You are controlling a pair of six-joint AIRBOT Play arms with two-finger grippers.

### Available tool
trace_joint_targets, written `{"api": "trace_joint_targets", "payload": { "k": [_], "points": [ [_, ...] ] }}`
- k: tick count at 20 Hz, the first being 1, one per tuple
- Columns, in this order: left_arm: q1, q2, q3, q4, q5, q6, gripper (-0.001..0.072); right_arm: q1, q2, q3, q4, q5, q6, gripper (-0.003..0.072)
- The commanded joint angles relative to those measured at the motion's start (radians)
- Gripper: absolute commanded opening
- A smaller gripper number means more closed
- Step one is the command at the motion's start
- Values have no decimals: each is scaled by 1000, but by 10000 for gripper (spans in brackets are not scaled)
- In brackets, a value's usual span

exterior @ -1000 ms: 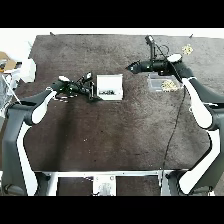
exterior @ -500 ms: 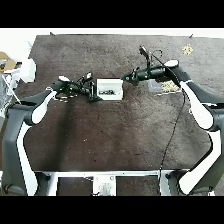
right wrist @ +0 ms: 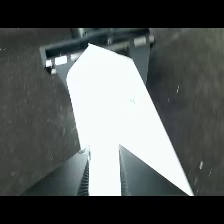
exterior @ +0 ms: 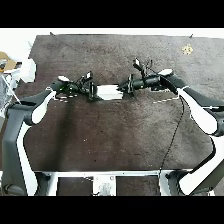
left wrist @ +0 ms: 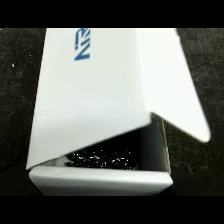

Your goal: Fold the box and place the chain.

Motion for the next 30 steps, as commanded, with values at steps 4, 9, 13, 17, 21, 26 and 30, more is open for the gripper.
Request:
{"api": "trace_joint_targets", "payload": {
  "k": [4, 9, 13, 17, 21, 26, 30],
  "points": [
    [-1, 0, 0, 1, -4, 1, 287, 40, 2, 53, 60, -14, -98, 198],
    [-1, 0, 0, 1, -3, 1, 288, 60, -11, 61, -31, -28, -93, 285],
    [-1, 0, 0, 1, -4, 1, 287, 61, -40, 61, -49, -32, -91, 286],
    [-1, 0, 0, 2, -4, 1, 288, 62, -45, 61, -52, -24, -118, 287],
    [-1, 0, 0, 1, -3, 1, 288, 80, -45, 62, -73, -69, -141, 323],
    [-1, 0, 0, 1, -3, 1, 287, 96, -45, 113, -72, -132, -163, 242],
    [-1, 0, 0, 2, -3, 1, 287, 96, -45, 120, -127, -95, -113, 206]
  ]
}}
